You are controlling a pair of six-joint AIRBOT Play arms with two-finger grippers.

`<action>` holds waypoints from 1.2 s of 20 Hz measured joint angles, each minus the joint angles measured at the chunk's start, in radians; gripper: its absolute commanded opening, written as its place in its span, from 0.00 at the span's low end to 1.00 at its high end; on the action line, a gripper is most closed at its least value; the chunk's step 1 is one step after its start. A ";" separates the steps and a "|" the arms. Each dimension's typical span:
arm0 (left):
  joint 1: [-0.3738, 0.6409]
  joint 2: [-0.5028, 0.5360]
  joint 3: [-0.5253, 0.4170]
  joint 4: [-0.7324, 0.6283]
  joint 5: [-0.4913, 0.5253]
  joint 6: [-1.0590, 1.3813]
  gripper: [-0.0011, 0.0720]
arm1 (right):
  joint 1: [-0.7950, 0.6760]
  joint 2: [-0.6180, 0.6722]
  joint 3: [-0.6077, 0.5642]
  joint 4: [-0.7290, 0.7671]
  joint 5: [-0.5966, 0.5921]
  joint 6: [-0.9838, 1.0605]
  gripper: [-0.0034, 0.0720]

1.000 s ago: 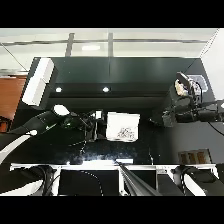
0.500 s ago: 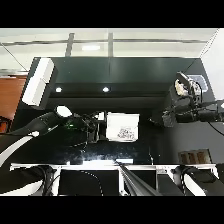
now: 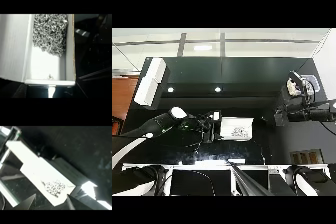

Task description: Fold the box and place the chain.

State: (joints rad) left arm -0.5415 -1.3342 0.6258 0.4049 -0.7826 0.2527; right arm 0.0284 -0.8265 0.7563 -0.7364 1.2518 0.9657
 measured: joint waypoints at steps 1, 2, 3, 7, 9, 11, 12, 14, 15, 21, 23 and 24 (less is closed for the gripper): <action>-0.001 0.000 0.000 -0.002 0.014 -0.011 0.68 | 0.006 -0.002 0.000 -0.001 -0.032 0.001 0.65; -0.001 0.001 0.000 -0.002 0.023 -0.019 0.68 | 0.016 -0.005 0.000 -0.001 -0.067 0.005 0.65; -0.001 0.001 0.000 -0.002 0.029 -0.024 0.68 | 0.032 -0.013 0.000 0.000 -0.107 0.012 0.65; -0.001 0.001 0.000 -0.002 0.047 -0.037 0.68 | 0.111 -0.109 0.017 0.001 -0.246 0.038 0.65; -0.001 0.001 0.000 -0.002 0.052 -0.040 0.68 | 0.156 -0.190 0.038 0.003 -0.290 0.035 0.65; -0.001 0.001 0.000 -0.001 0.056 -0.042 0.68 | 0.197 -0.263 0.057 0.003 -0.306 -0.023 0.65; -0.001 0.001 0.000 0.000 0.056 -0.042 0.68 | 0.216 -0.290 0.063 -0.003 -0.299 -0.094 0.66; -0.001 0.001 0.000 0.001 0.057 -0.042 0.68 | 0.241 -0.315 0.073 -0.014 -0.269 -0.270 1.00; -0.001 0.001 0.000 0.001 0.057 -0.042 0.68 | 0.249 -0.319 0.080 -0.021 -0.246 -0.344 1.00; -0.001 0.001 0.000 0.002 0.057 -0.043 0.68 | 0.270 -0.313 0.110 -0.069 -0.111 -0.535 1.00; -0.001 0.001 0.000 0.002 0.057 -0.043 0.68 | 0.274 -0.312 0.099 -0.078 -0.105 -0.578 1.00; -0.001 0.001 0.000 0.002 0.057 -0.043 0.68 | 0.275 -0.313 0.091 -0.079 -0.101 -0.602 1.00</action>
State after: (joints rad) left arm -0.5423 -1.3334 0.6258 0.4065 -0.7258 0.2096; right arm 0.3038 -1.1397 0.8474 -0.8158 1.1507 0.3641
